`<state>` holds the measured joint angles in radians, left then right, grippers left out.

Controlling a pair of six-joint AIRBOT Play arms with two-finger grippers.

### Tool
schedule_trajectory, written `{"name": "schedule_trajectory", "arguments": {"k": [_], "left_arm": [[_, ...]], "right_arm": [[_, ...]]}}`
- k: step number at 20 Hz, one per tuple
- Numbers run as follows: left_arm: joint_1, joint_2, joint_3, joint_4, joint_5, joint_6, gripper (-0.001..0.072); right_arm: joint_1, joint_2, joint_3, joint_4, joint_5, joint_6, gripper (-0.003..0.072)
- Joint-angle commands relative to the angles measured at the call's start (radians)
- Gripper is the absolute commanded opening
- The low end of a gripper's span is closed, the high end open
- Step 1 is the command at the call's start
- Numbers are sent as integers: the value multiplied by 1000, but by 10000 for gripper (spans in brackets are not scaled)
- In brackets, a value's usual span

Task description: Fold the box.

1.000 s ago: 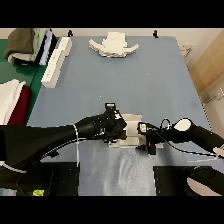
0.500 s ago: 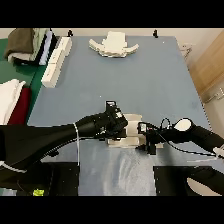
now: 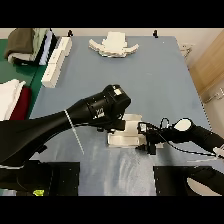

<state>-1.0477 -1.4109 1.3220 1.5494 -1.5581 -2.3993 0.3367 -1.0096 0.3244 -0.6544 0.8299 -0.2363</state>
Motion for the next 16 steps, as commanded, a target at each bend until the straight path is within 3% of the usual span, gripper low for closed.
{"name": "schedule_trajectory", "arguments": {"k": [1, 3, 7, 9, 13, 16], "left_arm": [[45, 23, 50, -41, -230, 145, 16], [84, 27, 47, -128, -285, 261, 16], [136, 27, 24, -319, -244, 598, 16], [152, 27, -22, -353, -245, 717, 16], [197, 64, -196, -371, -248, 1007, 16], [375, 187, -396, -401, -219, 1237, 14]], "right_arm": [[0, 1, 1, 0, 0, 0, 511], [0, 1, 0, 0, 0, 0, 510], [0, 1, 0, 0, 0, 0, 510], [0, 1, 1, 0, 0, 0, 510], [0, 1, 1, 0, 0, 0, 510], [0, 1, 0, 0, 0, 0, 510]]}}
